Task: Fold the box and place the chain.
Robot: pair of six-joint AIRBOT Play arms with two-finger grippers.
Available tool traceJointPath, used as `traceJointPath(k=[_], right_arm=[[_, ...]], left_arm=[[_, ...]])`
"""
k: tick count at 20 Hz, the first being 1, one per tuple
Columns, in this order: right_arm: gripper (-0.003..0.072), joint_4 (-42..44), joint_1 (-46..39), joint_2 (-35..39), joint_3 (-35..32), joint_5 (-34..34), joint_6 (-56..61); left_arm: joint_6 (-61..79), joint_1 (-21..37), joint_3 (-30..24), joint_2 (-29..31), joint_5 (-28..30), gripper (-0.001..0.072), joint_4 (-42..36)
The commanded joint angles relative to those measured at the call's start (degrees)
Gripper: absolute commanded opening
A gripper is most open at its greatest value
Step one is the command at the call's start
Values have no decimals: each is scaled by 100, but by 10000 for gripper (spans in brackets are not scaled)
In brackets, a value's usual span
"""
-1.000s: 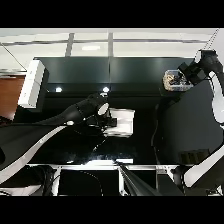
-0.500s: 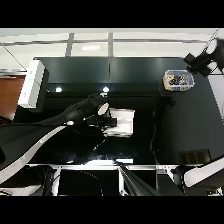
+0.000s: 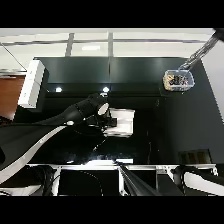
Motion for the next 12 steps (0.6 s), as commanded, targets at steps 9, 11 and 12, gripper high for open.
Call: traceJointPath(k=[9,11,12], right_arm=[[14,1742,437,2022,-675,1711,-1412],[13,2188,636,2229,-1095,1871,-1814],[14,2413,734,2256,-1200,2009,-1923]], left_arm=[[2,2,2,-2,11,33,4],[2,2,2,-2,7,33,4],[2,2,2,-2,7,33,4]])
